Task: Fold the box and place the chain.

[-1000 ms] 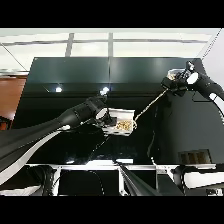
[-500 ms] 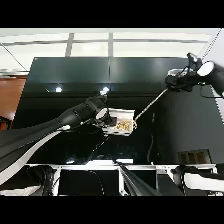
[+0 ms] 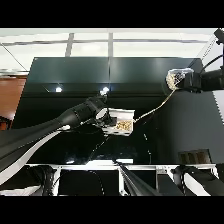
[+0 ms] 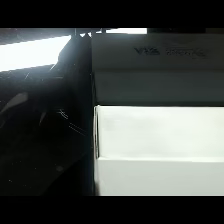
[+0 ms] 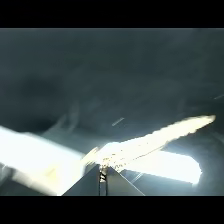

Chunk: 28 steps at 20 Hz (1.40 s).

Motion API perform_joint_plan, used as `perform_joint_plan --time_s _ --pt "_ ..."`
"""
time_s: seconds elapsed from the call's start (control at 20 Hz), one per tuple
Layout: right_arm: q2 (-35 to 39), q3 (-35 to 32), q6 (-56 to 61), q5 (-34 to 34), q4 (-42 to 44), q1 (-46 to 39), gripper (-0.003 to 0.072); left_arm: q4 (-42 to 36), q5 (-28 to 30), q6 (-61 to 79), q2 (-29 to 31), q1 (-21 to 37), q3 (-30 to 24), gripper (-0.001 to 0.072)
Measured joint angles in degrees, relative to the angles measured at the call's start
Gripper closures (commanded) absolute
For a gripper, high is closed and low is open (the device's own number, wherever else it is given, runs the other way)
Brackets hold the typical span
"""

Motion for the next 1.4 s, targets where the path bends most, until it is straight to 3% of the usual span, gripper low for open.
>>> perform_joint_plan --time_s 0.1,0.25,0.55,0.8,0.9,0.95,1.2,1.25,1.3,1.4 --pt "1.6 -1.2 -2.0 4.2 3.8 2.5 0.067 0.0 0.0 0.0 0.0 0.0 0.0 0.0681" --pt "2.6 -6.0 -3.7 3.4 7.7 8.2 0.067 0.0 0.0 0.0 0.0 0.0 0.0 0.0681" --pt "1.7 -19.5 -5.2 -12.2 15.0 19.5 0.0669 0.0 0.0 0.0 0.0 0.0 0.0 0.0681" --pt "-0.6 -24.8 -5.4 -23.6 17.8 24.4 0.066 0.0 0.0 0.0 0.0 0.0 0.0 0.0681" --pt "-1.2 -25.5 -5.4 -25.0 18.4 25.0 0.0361 0.0 0.0 0.0 0.0 0.0 0.0 0.0681" --pt "-1.5 -25.6 -5.4 -25.4 18.4 24.8 0.0301 0.0 0.0 0.0 0.0 0.0 0.0 0.0681" --pt "0.0 -25.7 -4.9 -20.0 13.0 15.1 0.0299 0.0 0.0 0.0 0.0 0.0 0.0 0.0681" --pt "0.7 -26.0 -5.3 -19.0 10.2 12.5 0.0194 0.0 0.0 0.0 0.0 0.0 0.0 0.0681" --pt "1.2 -26.5 -6.4 -18.1 7.8 10.4 -0.0029 0.0 0.0 0.0 0.0 0.0 0.0 0.0681" --pt "1.9 -28.6 -11.8 -16.3 5.0 7.8 -0.003 0.0 0.0 0.0 0.0 0.0 0.0 0.0681"
